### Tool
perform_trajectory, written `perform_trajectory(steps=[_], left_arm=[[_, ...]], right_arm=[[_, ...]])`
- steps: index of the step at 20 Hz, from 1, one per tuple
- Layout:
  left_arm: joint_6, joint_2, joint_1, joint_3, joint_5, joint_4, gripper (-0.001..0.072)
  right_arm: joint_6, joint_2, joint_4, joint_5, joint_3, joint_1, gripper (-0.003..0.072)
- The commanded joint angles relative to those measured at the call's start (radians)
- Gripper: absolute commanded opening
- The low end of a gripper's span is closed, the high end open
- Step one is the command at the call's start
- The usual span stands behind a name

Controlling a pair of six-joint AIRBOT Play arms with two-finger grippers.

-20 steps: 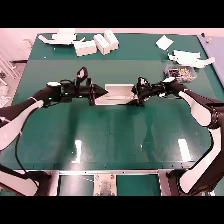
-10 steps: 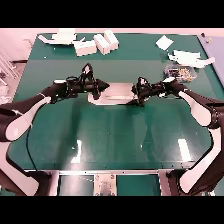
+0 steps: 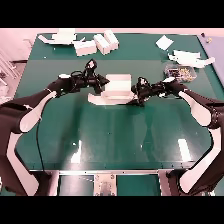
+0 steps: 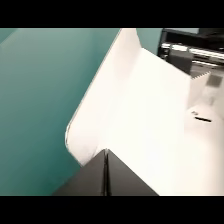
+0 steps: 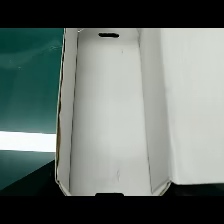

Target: Fold the box and place the chain.

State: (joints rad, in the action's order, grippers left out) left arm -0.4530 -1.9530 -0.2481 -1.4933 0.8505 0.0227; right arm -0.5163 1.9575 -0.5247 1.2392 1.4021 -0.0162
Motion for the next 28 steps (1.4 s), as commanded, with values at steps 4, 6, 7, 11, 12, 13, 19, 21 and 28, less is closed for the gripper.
perform_trajectory(steps=[4, 6, 7, 11, 12, 13, 19, 21, 28], left_arm=[[0.117, -0.059, 0.000, -0.087, -0.011, 0.164, 0.0020], [0.142, -0.068, -0.001, -0.087, 0.007, 0.196, 0.0020], [0.143, -0.075, 0.000, -0.087, 0.015, 0.200, 0.0020], [0.139, -0.085, -0.001, -0.087, 0.023, 0.214, 0.0020], [0.139, -0.089, -0.001, -0.087, 0.024, 0.218, 0.0020], [0.138, -0.092, -0.001, -0.087, 0.024, 0.224, 0.0020], [0.112, -0.077, 0.001, -0.135, 0.023, 0.225, 0.0021], [0.113, -0.033, 0.003, -0.143, 0.023, 0.226, 0.0025], [0.303, 0.101, 0.100, -0.143, 0.391, 0.409, 0.0316]], right_arm=[[0.000, 0.001, 0.000, 0.000, 0.000, -0.001, 0.0563], [0.000, 0.001, 0.000, 0.000, 0.000, -0.001, 0.0563], [0.000, 0.001, 0.000, 0.000, 0.000, -0.001, 0.0563], [0.000, 0.001, 0.000, 0.000, 0.000, -0.001, 0.0563], [0.000, 0.001, 0.000, 0.000, 0.000, -0.001, 0.0563], [0.000, 0.001, 0.000, 0.000, 0.000, -0.001, 0.0563], [0.000, 0.001, 0.000, 0.000, 0.000, -0.001, 0.0563], [0.000, 0.001, 0.000, 0.000, 0.000, -0.001, 0.0563], [0.000, 0.001, 0.000, 0.000, 0.000, -0.001, 0.0563]])
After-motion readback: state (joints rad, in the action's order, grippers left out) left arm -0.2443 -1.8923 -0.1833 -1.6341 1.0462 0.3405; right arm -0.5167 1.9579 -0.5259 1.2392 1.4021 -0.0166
